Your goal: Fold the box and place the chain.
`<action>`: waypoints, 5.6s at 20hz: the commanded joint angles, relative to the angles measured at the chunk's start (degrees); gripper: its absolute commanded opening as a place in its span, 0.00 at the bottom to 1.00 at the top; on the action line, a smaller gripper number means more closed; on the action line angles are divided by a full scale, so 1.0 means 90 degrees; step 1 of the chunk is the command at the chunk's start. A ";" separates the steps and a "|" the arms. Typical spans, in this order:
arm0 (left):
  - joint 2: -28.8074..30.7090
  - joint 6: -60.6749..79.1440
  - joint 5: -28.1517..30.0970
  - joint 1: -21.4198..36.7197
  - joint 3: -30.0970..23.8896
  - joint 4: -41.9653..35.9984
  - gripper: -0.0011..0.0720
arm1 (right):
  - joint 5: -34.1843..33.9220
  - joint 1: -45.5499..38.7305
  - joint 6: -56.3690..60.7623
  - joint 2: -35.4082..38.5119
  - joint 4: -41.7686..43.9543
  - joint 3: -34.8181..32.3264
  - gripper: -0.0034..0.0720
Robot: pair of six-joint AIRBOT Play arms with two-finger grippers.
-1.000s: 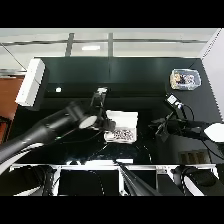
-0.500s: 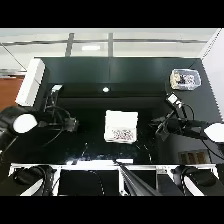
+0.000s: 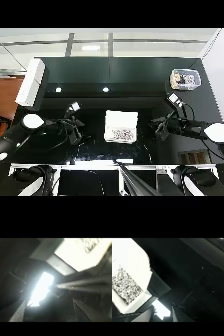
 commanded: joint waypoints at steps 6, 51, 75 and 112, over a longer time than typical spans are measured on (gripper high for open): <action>-0.2059 0.2815 -0.0342 -0.0899 0.1183 -0.0044 0.99 | 0.0007 0.0000 0.0160 -0.0005 0.0000 -0.0005 0.40; -0.2873 0.3007 0.0085 -0.2057 0.1906 -0.0906 0.99 | 0.0012 0.0000 0.0211 -0.0005 0.0000 -0.0005 0.40; -0.2754 0.1996 0.0801 -0.1977 0.1931 -0.0386 0.56 | -0.1887 0.0695 0.2266 -0.1957 0.0163 0.1549 0.98; -0.2754 0.2050 0.0651 -0.1977 0.1931 -0.0386 0.56 | -0.0350 0.1365 -0.3424 -0.2227 0.0848 0.0862 0.74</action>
